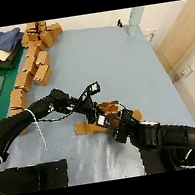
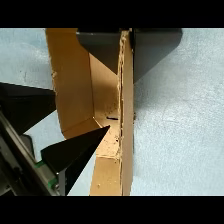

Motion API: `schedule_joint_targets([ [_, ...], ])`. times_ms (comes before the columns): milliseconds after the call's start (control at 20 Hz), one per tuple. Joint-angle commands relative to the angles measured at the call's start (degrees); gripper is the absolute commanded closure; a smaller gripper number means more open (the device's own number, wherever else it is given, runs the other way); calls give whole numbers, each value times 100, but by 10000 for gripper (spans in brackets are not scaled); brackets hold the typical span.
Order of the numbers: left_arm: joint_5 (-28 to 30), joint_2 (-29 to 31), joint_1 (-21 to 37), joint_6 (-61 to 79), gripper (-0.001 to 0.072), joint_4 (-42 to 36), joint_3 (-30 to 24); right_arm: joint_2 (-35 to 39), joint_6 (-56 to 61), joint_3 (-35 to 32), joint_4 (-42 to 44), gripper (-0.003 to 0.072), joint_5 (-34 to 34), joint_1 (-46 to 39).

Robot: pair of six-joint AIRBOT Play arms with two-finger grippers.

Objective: Fold the box.

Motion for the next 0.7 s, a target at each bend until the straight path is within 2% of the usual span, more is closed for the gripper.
schedule_joint_targets([
  [0,-2,0,0,2,695,2,-4,96,15,4,37,-34,-79,-20],
  [150,-2,0,0,2,695,2,-4,400,-151,2,39,-34,-164,-61],
  [350,-2,0,0,2,696,2,-4,595,-1202,-2,280,-34,-11,-737],
  [450,-2,0,0,2,695,2,-4,605,-1843,-2,883,-33,118,-1272],
  [650,-2,0,-2,2,695,2,-4,603,-4422,0,2688,-34,627,-2426],
])
